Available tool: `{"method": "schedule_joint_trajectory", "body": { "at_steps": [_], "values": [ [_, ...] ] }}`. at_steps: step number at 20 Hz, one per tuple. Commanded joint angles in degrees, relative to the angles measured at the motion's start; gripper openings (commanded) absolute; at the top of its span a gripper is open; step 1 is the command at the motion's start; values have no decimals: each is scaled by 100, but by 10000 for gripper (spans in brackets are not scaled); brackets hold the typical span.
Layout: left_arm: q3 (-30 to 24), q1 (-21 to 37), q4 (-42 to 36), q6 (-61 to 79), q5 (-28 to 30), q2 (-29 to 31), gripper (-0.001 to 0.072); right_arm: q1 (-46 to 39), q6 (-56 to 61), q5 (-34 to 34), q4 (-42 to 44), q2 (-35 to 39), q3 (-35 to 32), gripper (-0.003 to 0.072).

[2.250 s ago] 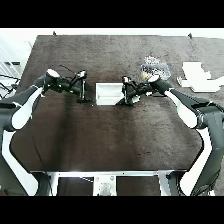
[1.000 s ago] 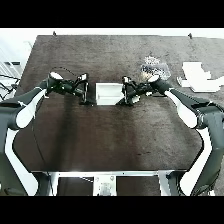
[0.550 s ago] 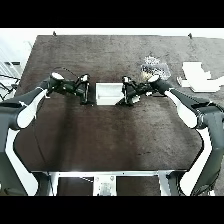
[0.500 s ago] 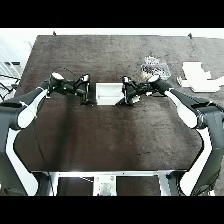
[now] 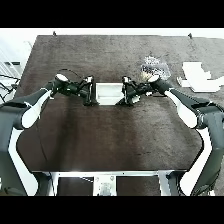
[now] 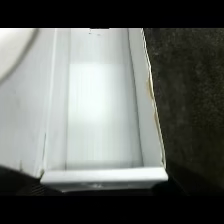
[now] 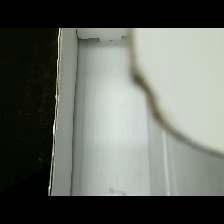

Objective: Fold the box and place the chain.

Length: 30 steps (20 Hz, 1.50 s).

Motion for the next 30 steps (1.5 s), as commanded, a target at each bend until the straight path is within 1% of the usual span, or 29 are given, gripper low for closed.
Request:
{"method": "schedule_joint_trajectory", "body": {
  "at_steps": [1,7,13,15,16,18,19,23,24,25,26,27,30],
  "values": [
    [55,-79,-31,-68,136,-52,720,2,2,2,-2,-4,-2,509],
    [55,-101,44,-496,240,-52,720,2,2,2,0,-4,-2,509],
    [55,-101,57,-514,258,-55,720,2,2,2,0,-4,-2,509],
    [55,-101,55,-514,254,-55,701,2,2,4,0,-4,-2,509],
    [52,-101,59,-511,256,-55,630,2,2,4,0,-4,-2,509],
    [55,-101,68,-472,258,-74,629,2,2,2,0,-4,-2,509],
    [52,-101,76,-466,258,-85,592,2,2,2,0,-4,-2,509],
    [55,-101,74,-402,249,-85,589,2,2,2,0,-4,-2,509],
    [55,-101,76,-407,243,-85,456,2,2,2,0,-4,-2,509],
    [52,-101,76,-404,247,-85,420,2,2,2,0,-4,-2,509],
    [55,-101,76,-407,247,-85,418,2,2,2,0,-4,-2,509],
    [52,-101,76,-409,247,-85,354,2,2,2,0,-4,-2,509],
    [52,-101,76,-411,249,-85,351,2,2,2,0,-4,-2,509]
  ]
}}
